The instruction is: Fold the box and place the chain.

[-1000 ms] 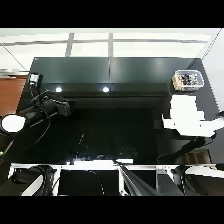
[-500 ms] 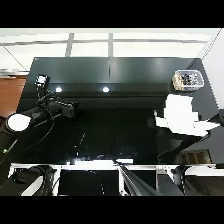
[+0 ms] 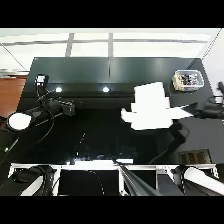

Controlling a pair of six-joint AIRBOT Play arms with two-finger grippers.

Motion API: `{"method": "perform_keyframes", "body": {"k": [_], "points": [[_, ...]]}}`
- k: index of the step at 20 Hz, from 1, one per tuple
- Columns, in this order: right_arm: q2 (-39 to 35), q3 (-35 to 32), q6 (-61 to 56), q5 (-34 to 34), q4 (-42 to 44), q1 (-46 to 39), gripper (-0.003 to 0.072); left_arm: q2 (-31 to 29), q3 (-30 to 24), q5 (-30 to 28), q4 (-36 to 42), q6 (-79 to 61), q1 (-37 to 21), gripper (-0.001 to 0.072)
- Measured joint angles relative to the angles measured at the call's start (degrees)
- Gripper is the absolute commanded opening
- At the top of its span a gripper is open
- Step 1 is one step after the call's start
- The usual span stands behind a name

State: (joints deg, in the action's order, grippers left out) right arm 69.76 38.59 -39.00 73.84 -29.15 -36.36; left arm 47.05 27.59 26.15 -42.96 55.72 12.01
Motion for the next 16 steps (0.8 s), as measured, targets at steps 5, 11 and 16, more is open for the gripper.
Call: {"method": "perform_keyframes", "body": {"k": [5,11,16], "points": [[-8.26,-14.21,3.34,-16.33,10.32,19.96,0.0015,8.94,5.92,6.19,5.53,-0.02,-0.72,0.0705],[-10.16,-18.25,4.11,-30.73,16.04,38.34,0.0015,31.28,21.86,28.35,9.46,-0.61,-4.39,0.0705],[-10.4,-18.75,4.26,-33.77,18.23,43.06,0.0015,44.7,28.85,41.31,11.78,-1.97,-4.09,0.0704]]}}
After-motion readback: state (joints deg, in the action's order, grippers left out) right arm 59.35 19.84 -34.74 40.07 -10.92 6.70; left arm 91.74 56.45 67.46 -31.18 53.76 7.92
